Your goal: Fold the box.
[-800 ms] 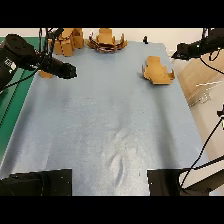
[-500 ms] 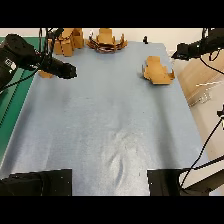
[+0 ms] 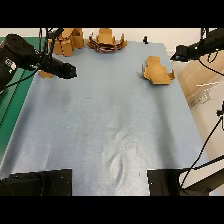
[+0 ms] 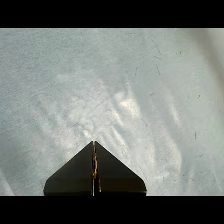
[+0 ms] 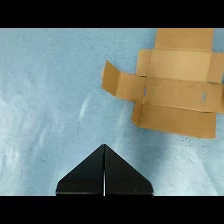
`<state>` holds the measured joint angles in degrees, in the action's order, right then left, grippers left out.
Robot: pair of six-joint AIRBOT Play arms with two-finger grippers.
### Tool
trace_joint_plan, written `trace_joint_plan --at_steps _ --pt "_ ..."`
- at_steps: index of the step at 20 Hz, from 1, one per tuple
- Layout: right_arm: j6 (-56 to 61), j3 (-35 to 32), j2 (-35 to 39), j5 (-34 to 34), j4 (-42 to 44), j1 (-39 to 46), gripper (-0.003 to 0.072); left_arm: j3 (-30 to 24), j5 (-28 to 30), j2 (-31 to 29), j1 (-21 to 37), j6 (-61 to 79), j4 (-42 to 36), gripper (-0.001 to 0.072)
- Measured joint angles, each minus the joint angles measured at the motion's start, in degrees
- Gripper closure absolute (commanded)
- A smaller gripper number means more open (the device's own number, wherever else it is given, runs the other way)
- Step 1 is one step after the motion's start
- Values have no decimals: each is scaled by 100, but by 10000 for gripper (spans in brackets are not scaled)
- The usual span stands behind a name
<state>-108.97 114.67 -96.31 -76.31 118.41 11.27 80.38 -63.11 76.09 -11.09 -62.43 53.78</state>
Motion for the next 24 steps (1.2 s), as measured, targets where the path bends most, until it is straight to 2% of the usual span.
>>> trace_joint_plan --at_steps 5,6,8,9,11,14,17,21,24 --pt "2 -2 -2 -70 0 0 678 0 87 0 0 -2 -98 692" --pt "4 -2 -2 -57 -2 0 581 0 109 2 0 -2 -114 692" --pt "33 -2 -2 166 -70 20 291 0 131 13 -7 -2 -136 692" --pt "76 -2 -2 372 -162 31 226 0 162 22 -7 -2 -140 692" --pt "177 -2 -33 940 -546 44 193 0 210 26 -7 -2 -157 692" --pt "345 0 -299 1864 -1528 66 195 0 280 31 -15 0 -168 692" --pt "417 7 -852 2415 -2380 111 200 0 391 31 -20 -13 -173 692" --pt "461 37 -1683 2859 -2855 173 210 2 444 31 -24 -13 -168 692" --pt "481 142 -2081 3211 -2918 177 280 9 461 31 -24 -15 -157 692"
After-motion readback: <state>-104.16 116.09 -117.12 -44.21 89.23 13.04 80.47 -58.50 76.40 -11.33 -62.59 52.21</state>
